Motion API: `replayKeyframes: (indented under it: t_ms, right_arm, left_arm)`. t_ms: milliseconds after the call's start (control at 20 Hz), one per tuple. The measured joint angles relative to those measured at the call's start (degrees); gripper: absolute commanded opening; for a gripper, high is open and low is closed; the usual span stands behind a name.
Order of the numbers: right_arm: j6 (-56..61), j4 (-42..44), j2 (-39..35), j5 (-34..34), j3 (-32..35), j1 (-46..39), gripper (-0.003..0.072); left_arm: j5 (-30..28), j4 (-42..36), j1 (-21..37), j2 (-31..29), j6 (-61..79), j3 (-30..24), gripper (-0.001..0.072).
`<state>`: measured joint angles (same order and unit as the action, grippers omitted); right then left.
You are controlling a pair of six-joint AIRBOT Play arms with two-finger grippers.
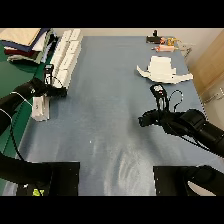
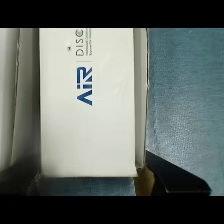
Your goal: Fold the box.
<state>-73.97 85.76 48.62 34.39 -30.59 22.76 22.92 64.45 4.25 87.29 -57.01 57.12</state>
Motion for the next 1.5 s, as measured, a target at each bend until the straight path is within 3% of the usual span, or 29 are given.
replayKeyframes:
  t_ms: [450,850,900,950,1000,1200,1500]
  right_arm:
    - [0.0,0.02,0.0,0.52,0.0,0.0,0.0039]
    - [-0.02,0.04,0.0,1.14,0.0,0.0,0.0038]
    - [0.0,0.09,0.0,1.66,0.0,0.0,0.0035]
    - [-0.02,0.11,0.0,2.25,-0.02,0.0,0.0003]
    - [0.0,0.22,0.02,2.84,-0.2,0.0,0.0002]
    - [-0.5,1.64,2.19,6.45,-4.76,0.0,0.0002]
    - [-2.21,6.05,16.39,16.79,-23.74,0.02,0.0002]
  left_arm:
    - [4.09,0.48,0.7,-3.26,-0.17,0.31,0.0671]
    - [15.8,2.58,1.86,-14.97,-0.09,0.96,0.0658]
    - [17.92,2.62,1.38,-16.7,-0.09,1.18,0.0513]
    - [20.5,2.62,0.59,-18.49,-0.07,1.51,0.0149]
    - [22.56,2.62,-0.37,-20.02,-0.07,1.95,0.0014]
    - [31.04,2.47,-7.1,-23.26,-0.74,5.05,0.0014]
    - [35.78,-0.35,-17.66,-20.31,-5.53,9.4,0.0014]
